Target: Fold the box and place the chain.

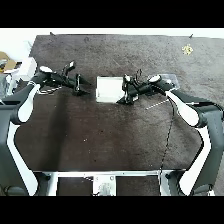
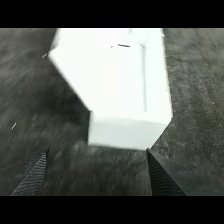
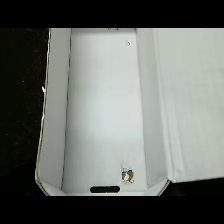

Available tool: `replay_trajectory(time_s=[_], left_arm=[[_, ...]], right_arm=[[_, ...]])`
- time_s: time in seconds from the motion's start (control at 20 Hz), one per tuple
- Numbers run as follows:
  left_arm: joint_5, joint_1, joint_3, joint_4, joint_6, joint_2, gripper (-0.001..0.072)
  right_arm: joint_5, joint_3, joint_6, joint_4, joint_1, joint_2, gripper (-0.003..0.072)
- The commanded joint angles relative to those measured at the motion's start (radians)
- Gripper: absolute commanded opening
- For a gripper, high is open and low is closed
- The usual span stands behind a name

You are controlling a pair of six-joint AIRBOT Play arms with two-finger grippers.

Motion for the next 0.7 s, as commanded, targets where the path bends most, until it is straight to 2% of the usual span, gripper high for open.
replay_trajectory(time_s=[0.0,0.65], left_arm=[[0.015,-0.032,-0.002,0.008,0.08,-0.021,0.072],[0.013,-0.076,-0.002,0.016,0.08,-0.044,0.072]], right_arm=[[0.0,0.0,0.0,0.0,0.0,0.0,0.0243],[0.0,0.0,0.0,0.0,0.0,0.0,0.0243]])
